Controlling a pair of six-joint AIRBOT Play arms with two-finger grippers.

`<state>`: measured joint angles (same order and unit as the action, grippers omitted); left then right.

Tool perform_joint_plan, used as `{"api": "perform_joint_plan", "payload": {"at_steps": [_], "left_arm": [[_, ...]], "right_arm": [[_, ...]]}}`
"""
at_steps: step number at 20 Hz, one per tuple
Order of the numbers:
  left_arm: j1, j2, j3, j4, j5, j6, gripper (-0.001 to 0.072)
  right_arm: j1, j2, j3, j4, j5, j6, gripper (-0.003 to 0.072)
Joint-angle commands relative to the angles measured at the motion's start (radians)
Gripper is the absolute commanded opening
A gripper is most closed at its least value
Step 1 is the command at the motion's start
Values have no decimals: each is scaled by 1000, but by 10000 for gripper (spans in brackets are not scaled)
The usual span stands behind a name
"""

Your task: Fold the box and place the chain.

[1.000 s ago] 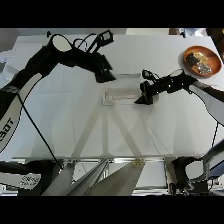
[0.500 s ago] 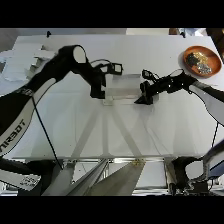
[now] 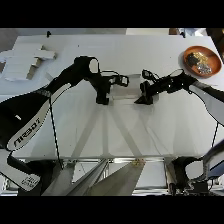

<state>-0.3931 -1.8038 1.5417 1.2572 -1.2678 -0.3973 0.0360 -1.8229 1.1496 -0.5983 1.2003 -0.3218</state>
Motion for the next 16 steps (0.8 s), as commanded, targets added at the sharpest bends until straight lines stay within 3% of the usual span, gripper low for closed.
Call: {"api": "perform_joint_plan", "payload": {"at_steps": [1, 6, 10, 16], "left_arm": [[16, 7, 0, 64, 5, -52, 701], [33, 17, 0, 24, 78, -47, 701], [30, 16, 0, -105, 122, 66, 701], [28, 16, 0, -71, 111, 64, 700]], "right_arm": [[0, 1, 1, 0, 0, 0, 596], [0, 1, 1, 0, 0, 0, 596], [0, 1, 1, 0, 0, 0, 596], [0, 1, 1, 0, 0, 0, 596]]}}
